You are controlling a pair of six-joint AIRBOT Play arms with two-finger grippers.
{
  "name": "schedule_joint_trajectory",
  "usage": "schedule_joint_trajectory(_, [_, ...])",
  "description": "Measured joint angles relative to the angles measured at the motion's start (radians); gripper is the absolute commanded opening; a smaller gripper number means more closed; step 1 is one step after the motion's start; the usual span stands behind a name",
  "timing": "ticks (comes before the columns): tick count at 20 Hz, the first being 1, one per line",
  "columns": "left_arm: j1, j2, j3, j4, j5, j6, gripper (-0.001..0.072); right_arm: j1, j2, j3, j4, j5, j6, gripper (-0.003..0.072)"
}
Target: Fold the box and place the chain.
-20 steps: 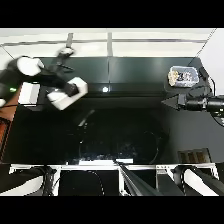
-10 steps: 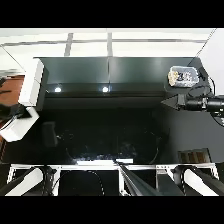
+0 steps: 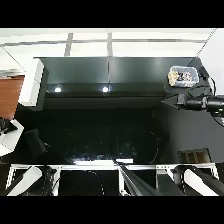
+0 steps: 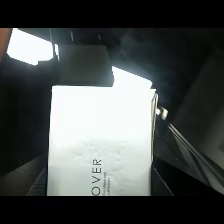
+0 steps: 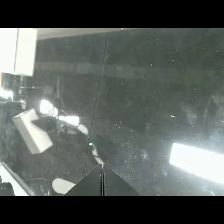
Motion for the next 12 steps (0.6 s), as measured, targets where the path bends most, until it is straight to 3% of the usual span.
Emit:
schedule_joint_trajectory(6, [-0.046, -0.002, -0.018, -0.153, 0.153, 0.257, 0.0224, 0.000, 0.000, 0.000, 0.000, -0.041, 0.040, 0.0014])
schedule_joint_trajectory(12, [-0.145, -0.044, -0.021, -0.185, 0.288, 0.311, 0.0224, 0.000, 0.000, 0.000, 0.000, -0.057, 0.073, 0.0014])
